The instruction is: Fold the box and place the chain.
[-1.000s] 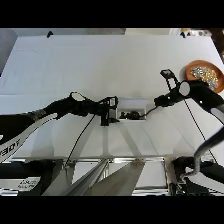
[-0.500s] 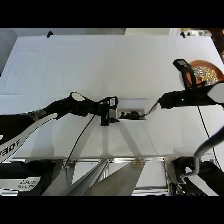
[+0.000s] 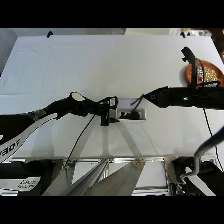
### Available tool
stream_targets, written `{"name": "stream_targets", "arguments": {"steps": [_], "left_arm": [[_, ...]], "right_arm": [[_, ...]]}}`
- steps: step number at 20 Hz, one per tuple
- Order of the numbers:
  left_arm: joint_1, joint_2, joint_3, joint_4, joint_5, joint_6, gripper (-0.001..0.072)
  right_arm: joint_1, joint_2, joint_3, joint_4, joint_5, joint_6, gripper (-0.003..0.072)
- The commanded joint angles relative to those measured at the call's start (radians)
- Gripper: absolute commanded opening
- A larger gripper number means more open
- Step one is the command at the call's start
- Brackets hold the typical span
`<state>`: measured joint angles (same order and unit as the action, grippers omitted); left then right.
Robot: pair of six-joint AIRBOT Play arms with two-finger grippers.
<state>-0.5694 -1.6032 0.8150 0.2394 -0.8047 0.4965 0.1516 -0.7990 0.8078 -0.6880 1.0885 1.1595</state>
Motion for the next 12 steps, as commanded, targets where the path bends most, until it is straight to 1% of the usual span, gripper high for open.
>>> {"name": "stream_targets", "arguments": {"steps": [1,4,7,9,12], "left_arm": [[0.000,0.000,0.000,0.000,0.000,0.000,0.0135],[0.000,0.000,0.000,0.000,0.000,0.000,0.0135],[0.000,0.000,0.000,0.000,0.000,0.000,0.0135],[0.000,0.000,0.000,0.000,0.000,0.000,0.0135],[0.000,0.000,0.000,0.000,0.000,0.000,0.0135]], "right_arm": [[0.023,-0.020,0.000,0.027,-0.034,-0.033,0.0016],[0.138,-0.069,0.000,0.027,-0.088,-0.072,0.0016],[0.236,-0.135,0.000,-0.024,-0.166,-0.063,0.0016],[0.248,-0.177,0.000,-0.067,-0.169,-0.029,0.0016],[0.248,-0.216,0.000,-0.192,-0.156,0.060,0.0017]]}}
